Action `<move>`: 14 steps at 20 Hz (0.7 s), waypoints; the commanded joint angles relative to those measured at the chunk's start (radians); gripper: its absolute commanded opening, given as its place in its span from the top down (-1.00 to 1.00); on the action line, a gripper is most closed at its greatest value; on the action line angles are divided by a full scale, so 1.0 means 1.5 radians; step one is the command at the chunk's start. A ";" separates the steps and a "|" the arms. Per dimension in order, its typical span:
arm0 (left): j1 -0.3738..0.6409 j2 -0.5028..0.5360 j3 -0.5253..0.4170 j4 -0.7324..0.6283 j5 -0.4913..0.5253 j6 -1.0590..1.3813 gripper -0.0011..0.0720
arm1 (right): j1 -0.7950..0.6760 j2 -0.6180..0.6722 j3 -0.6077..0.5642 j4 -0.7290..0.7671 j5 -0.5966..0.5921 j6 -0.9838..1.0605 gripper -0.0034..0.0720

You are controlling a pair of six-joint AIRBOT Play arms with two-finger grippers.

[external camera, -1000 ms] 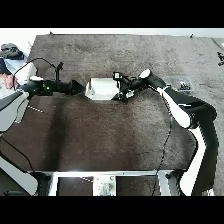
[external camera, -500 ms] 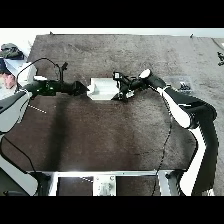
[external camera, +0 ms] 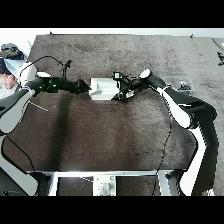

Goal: Fold the box and place the chain.

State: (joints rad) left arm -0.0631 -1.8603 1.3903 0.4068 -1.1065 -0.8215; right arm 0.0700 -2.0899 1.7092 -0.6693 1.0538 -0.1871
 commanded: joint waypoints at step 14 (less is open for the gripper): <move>-0.071 0.001 0.069 0.186 0.057 -0.200 0.11 | -0.001 0.000 0.000 0.000 0.000 0.000 0.18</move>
State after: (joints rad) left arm -0.1455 -1.8603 1.4750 0.6006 -1.0443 -1.0290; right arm 0.0700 -2.0899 1.7092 -0.6697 1.0538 -0.1871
